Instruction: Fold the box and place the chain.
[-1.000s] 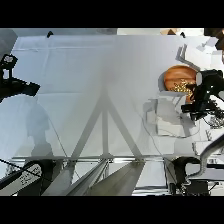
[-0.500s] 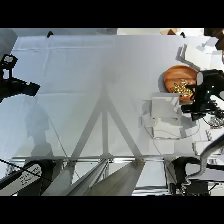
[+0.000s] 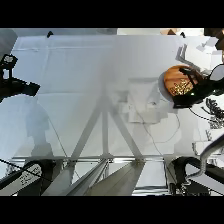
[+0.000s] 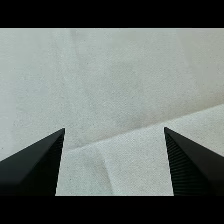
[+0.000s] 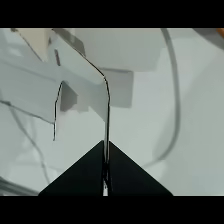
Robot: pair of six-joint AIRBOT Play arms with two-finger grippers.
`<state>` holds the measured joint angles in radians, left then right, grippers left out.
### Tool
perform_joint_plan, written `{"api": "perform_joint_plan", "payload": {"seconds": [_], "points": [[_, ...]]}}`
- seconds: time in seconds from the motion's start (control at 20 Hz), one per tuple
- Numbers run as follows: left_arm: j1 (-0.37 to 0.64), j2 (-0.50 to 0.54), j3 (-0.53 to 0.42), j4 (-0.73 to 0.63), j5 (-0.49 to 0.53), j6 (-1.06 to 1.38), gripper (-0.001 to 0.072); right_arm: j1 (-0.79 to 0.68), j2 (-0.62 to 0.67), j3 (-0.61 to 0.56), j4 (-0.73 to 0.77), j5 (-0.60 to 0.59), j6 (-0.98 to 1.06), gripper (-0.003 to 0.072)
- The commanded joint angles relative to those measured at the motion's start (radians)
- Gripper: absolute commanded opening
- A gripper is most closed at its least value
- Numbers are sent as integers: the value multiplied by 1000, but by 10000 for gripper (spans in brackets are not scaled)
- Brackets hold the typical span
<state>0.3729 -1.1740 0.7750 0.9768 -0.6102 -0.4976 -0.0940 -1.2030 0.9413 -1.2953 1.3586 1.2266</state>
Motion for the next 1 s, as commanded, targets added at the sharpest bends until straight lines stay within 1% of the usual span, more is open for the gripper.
{"api": "perform_joint_plan", "payload": {"seconds": [0.0, 0.15, 0.2, 0.35, 0.5, 0.6, 0.95], "points": [[0, 0, 0, 0, 0, 0, 698, 87, 53, -100, 138, -194, -95, 6], [0, 0, 0, 0, 0, 0, 698, 208, 68, -207, 255, -391, -115, 5], [0, 0, 0, 0, 0, 0, 698, 256, 69, -230, 271, -448, -113, 5], [0, 0, 0, 0, 0, 0, 698, 390, 68, -245, 283, -555, -97, 6], [0, 0, 0, 0, 0, 0, 698, 462, 68, -245, 279, -673, -4, 6], [0, 0, 0, 0, 0, 0, 698, 468, 68, -246, 278, -694, 8, 6], [0, 0, 0, 0, 0, 0, 698, 464, 68, -246, 270, -639, 7, 8]]}}
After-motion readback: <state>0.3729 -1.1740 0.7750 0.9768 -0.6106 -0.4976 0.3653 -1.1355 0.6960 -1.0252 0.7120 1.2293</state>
